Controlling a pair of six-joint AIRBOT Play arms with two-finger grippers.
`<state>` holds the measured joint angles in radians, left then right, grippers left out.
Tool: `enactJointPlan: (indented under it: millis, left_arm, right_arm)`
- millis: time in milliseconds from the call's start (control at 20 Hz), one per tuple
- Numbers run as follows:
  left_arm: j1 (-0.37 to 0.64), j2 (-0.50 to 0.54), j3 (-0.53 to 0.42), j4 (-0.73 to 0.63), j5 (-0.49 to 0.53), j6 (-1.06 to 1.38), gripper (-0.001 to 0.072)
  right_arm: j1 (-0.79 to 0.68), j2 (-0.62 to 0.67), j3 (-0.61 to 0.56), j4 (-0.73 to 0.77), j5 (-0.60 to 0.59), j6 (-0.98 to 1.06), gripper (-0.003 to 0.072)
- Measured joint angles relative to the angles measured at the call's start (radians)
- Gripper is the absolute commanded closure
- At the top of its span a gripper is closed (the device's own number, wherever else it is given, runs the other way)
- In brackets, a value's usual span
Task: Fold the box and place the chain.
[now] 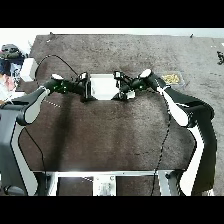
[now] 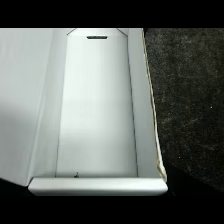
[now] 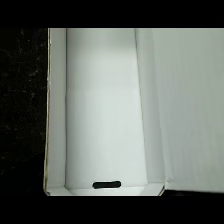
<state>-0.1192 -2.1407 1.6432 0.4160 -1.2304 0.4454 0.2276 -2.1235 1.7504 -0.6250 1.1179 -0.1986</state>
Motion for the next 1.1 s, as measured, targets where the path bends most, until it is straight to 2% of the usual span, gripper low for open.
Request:
enactJointPlan:
  millis: [600, 650, 700, 1100]
  left_arm:
    - [0.0, 0.0, 0.0, -0.002, 0.0, 0.0, 0.0251]
    - [0.0, 0.0, 0.0, -0.002, 0.0, 0.0, 0.0251]
    - [0.0, 0.0, 0.0, -0.002, 0.0, 0.0, 0.0251]
    - [-0.001, 0.0, 0.0, -0.003, 0.001, 0.0, 0.0251]
  right_arm:
    - [0.0, 0.0, 0.0, 0.0, 0.0, 0.0, 0.0242]
    - [0.0, 0.0, 0.0, 0.0, 0.0, 0.0, 0.0133]
    - [0.0, 0.0, 0.0, 0.0, 0.0, 0.0, -0.0034]
    - [-0.024, 0.032, 0.0, -0.014, 0.042, 0.01, -0.0034]
